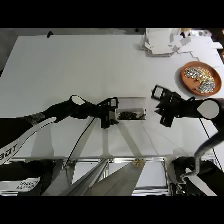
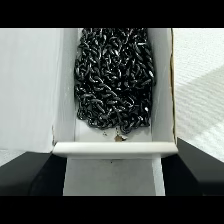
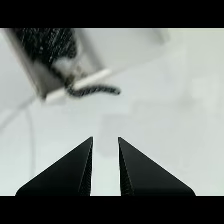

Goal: Fold the box and place the chain.

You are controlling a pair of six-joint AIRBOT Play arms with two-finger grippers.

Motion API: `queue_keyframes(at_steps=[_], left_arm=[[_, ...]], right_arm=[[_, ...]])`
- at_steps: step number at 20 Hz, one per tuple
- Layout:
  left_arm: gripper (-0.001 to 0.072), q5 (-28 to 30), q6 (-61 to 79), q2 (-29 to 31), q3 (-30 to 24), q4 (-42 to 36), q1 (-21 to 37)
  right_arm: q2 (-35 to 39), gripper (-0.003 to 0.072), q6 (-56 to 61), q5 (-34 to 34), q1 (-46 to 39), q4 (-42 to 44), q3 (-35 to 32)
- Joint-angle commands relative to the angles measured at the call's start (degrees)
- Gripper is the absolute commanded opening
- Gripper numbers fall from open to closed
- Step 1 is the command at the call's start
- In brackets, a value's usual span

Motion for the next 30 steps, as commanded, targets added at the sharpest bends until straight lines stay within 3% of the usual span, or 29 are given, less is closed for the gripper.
queue_keyframes(at_steps=[1, 6, 14, 17, 21, 24, 27, 30], left_arm=[[0.0136, 0.0, 0.02, 0.02, 0.0, 0.02, 0.04], [0.0136, 0.0, 0.02, 0.02, 0.0, 0.02, 0.04], [0.0136, 0.0, 0.02, 0.02, 0.0, 0.0, 0.04], [0.0136, 0.0, 0.02, 0.02, 0.0, 0.02, 0.04], [0.0136, 0.0, 0.02, 0.02, 0.0, 0.02, 0.04], [0.0136, 0.0, 0.02, 0.02, 0.0, 0.02, 0.04], [0.0136, 0.0, 0.02, 0.02, 0.0, 0.02, 0.04], [0.0136, 0.0, 0.02, 0.02, 0.0, 0.02, 0.04]], right_arm=[[-1.05, 0.0159, -26.08, -2.84, -3.19, 6.19, -7.06], [-6.05, 0.0159, -38.56, -5.92, -3.19, 21.29, -8.5], [-7.87, 0.016, -40.52, -10.6, -3.19, 24.11, -8.5], [-7.87, 0.0227, -40.57, -10.69, -3.19, 24.57, -8.48], [-7.87, 0.0226, -40.57, -10.54, -3.19, 24.52, -8.5], [-7.87, 0.0212, -40.57, -10.21, -3.19, 24.52, -8.5], [-7.87, 0.0089, -40.57, -10.21, -3.19, 24.52, -8.48], [-7.87, 0.0079, -40.57, -10.16, -3.19, 24.52, -8.5]])
